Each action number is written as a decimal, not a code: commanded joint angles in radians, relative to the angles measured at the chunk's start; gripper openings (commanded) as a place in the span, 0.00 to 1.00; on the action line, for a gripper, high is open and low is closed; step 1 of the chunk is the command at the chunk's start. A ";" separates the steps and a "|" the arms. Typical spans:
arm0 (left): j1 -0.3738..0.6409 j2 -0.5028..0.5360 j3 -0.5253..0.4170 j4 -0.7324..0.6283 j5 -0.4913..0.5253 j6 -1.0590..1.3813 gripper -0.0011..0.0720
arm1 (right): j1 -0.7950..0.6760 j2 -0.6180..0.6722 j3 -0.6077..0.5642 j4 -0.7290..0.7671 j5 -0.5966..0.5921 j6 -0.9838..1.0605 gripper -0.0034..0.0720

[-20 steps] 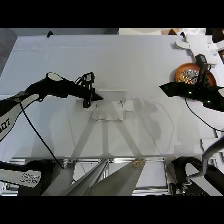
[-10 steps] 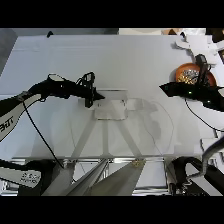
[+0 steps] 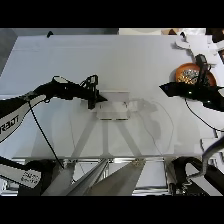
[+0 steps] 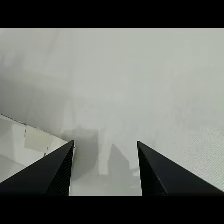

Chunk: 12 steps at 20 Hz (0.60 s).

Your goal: Fold the box and place the chain.

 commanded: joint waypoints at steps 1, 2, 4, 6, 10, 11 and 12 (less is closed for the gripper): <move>-0.002 -0.002 0.001 0.001 0.006 -0.001 0.02 | -0.001 0.001 0.001 0.000 0.000 0.000 0.62; -0.002 -0.002 0.001 0.001 0.006 -0.001 0.02 | -0.001 0.001 0.001 0.000 0.000 0.000 0.62; -0.002 -0.002 0.001 0.001 0.007 -0.002 0.02 | -0.001 0.001 0.001 0.000 0.000 0.000 0.62; -0.002 -0.002 0.001 0.001 0.006 -0.002 0.02 | -0.001 0.001 0.001 0.000 0.000 0.000 0.62; -0.002 -0.002 0.001 0.002 0.007 -0.001 0.02 | -0.001 0.001 0.001 -0.003 0.002 0.000 0.62; -0.002 -0.002 0.001 0.002 0.007 -0.002 0.02 | 0.000 0.001 0.001 -0.008 0.002 0.000 0.62; -0.003 -0.002 0.001 0.002 0.010 -0.002 0.02 | 0.000 0.001 0.001 -0.010 0.003 0.000 0.62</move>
